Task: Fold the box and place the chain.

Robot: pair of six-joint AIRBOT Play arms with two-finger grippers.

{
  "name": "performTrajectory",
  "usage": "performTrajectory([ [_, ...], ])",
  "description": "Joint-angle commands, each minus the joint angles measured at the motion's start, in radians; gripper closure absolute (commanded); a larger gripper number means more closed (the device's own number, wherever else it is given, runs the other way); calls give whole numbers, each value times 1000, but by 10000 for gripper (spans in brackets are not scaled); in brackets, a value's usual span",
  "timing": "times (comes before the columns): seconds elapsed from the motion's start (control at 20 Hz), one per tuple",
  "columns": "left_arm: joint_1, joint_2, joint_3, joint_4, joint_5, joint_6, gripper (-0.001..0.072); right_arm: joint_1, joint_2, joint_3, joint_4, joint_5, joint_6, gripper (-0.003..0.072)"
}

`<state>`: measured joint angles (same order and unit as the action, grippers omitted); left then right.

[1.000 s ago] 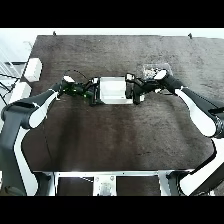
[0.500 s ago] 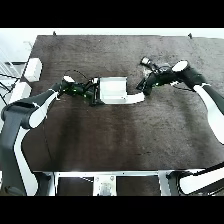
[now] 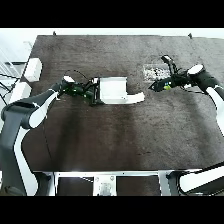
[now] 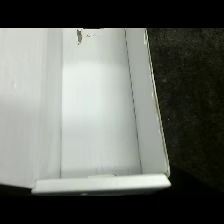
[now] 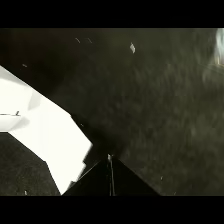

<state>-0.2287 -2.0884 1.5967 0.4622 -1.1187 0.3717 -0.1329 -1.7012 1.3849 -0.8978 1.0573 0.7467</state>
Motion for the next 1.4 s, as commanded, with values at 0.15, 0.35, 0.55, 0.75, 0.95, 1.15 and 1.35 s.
performTrajectory([
  [0.15, 1, 0, 0, 1, 0, 0, 290, 20, -108, -17, 90, 67, 95, 668],
  [0.35, 1, 0, 0, 1, 0, 0, 291, 85, -130, -29, 160, 96, 95, 667],
  [0.55, 1, 0, 0, 1, 0, 0, 291, 140, -130, -25, 229, 96, 81, 667],
  [0.75, 1, 0, 0, 1, 0, 0, 290, 152, -95, -25, 227, 96, 81, 667],
  [0.95, 1, 0, 0, 1, 0, 0, 291, 151, -73, -24, 225, 96, 84, 587],
  [1.15, 1, 0, 0, 1, 0, 0, 291, 153, -65, -24, 230, 97, 92, 368],
  [1.35, 1, 0, 0, 1, 0, 0, 290, 165, -65, -23, 257, 97, 92, 301],
])
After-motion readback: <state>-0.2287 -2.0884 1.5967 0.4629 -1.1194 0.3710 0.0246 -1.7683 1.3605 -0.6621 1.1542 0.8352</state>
